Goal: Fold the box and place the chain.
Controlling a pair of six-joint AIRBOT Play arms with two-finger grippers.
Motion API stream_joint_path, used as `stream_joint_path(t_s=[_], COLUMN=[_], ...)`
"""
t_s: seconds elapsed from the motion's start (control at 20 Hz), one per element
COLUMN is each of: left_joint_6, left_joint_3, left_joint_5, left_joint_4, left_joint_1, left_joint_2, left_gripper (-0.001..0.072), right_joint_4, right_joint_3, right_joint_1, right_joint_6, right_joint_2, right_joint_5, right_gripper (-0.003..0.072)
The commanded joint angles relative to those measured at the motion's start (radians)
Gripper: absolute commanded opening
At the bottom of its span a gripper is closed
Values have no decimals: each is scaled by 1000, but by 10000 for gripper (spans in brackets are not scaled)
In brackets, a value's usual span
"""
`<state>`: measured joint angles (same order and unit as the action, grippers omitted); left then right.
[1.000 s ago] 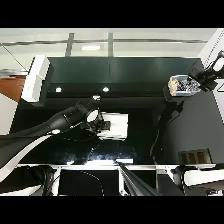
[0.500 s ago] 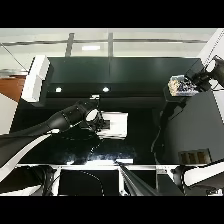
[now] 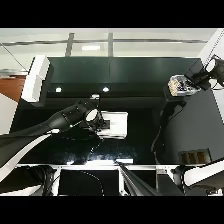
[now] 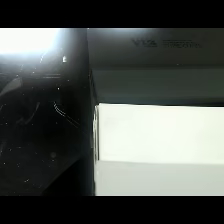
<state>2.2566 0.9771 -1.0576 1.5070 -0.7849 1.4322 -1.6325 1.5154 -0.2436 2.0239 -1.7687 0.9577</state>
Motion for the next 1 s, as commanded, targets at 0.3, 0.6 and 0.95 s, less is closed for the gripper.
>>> stream_joint_path(t_s=[0.3, 0.6, 0.95], left_joint_6=[-1, -1, -1], left_joint_3=[0, 0, 0], left_joint_5=[-2, -1, -2], left_joint_4=[-5, -5, -5], left_joint_1=[0, 0, 0], left_joint_2=[0, 0, 0], left_gripper=[28, 28, 27], right_joint_4=[3, 116, 506], right_joint_3=[54, 54, 54], right_joint_1=[0, 0, 4], right_joint_6=[-297, -467, -660], right_joint_2=[241, 470, 682], right_joint_5=[90, 136, 370], right_gripper=[37, 36, 36])
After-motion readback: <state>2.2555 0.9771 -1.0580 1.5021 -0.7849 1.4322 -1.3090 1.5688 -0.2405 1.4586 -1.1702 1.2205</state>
